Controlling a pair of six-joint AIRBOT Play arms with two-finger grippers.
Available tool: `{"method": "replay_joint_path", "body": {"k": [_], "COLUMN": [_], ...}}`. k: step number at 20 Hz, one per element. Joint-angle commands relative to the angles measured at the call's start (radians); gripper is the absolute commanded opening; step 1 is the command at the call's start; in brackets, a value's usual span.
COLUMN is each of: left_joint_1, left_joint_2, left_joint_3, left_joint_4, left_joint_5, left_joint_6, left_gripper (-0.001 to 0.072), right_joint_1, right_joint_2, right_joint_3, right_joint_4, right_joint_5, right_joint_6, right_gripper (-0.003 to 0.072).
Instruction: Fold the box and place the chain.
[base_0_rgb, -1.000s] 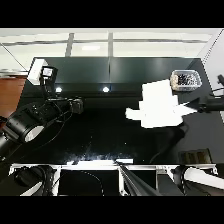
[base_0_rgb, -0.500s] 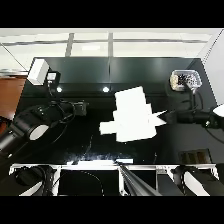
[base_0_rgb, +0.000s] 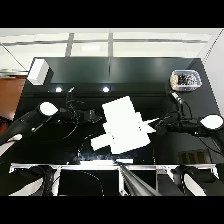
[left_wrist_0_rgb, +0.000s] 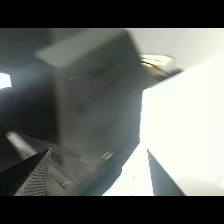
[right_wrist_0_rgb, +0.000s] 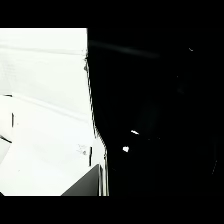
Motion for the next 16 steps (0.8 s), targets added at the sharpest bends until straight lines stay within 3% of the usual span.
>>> {"method": "replay_joint_path", "body": {"k": [1,5,8,16], "left_joint_1": [0.035,0.006,-0.01,-0.023], "left_joint_2": [-0.108,-0.178,-0.236,-0.322], "left_joint_3": [0.007,0.047,0.1,0.163], "left_joint_4": [-0.232,-0.251,-0.309,-0.305], "left_joint_5": [-0.079,-0.085,-0.153,-0.298], "left_joint_6": [0.277,0.356,0.453,0.557], "left_gripper": [0.0708,0.0709,0.0708,0.0708], "right_joint_1": [0.014,0.014,0.014,0.014], "right_joint_2": [0.005,0.005,0.005,0.005], "right_joint_3": [-0.005,-0.005,-0.005,-0.005], "right_joint_4": [0.002,0.002,0.002,0.002], "right_joint_5": [-0.015,-0.015,-0.015,-0.018], "right_joint_6": [-0.001,-0.001,0.0,0.003], "right_gripper": [0.0047,0.0047,0.0046,0.0046]}}
